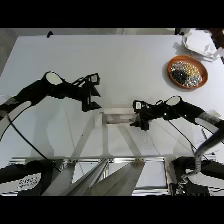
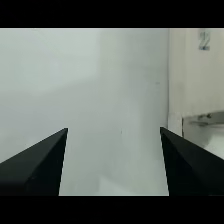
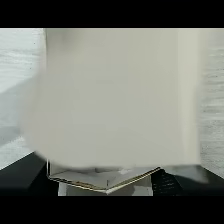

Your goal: Fold the box and place the chain.

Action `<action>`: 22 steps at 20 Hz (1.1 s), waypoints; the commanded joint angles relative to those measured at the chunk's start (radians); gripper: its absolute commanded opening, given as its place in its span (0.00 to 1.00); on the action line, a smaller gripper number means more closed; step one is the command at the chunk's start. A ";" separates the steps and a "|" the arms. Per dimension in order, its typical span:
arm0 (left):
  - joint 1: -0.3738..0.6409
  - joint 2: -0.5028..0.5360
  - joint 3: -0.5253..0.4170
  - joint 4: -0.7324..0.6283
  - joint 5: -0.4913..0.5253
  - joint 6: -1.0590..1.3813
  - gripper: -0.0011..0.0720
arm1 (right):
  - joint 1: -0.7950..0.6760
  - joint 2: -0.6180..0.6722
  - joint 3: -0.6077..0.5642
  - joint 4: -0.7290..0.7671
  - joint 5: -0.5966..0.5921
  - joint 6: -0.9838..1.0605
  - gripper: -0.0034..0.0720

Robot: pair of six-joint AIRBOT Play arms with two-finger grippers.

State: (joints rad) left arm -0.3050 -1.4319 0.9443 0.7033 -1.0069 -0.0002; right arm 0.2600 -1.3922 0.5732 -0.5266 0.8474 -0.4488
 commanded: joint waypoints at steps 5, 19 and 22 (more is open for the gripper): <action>0.063 0.228 0.001 0.023 -0.229 -0.123 0.32 | 0.000 0.000 0.000 0.000 0.001 0.000 0.58; -0.287 0.149 -0.002 -0.015 -0.147 -0.246 0.02 | 0.000 0.000 0.000 0.000 0.001 0.000 0.58; -0.284 0.089 -0.002 -0.026 0.134 -0.346 0.02 | 0.000 0.000 0.000 0.000 0.001 0.000 0.58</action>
State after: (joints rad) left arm -0.5701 -1.2957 0.9432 0.6849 -1.1233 -0.2676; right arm 0.2600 -1.3922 0.5732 -0.5262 0.8482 -0.4496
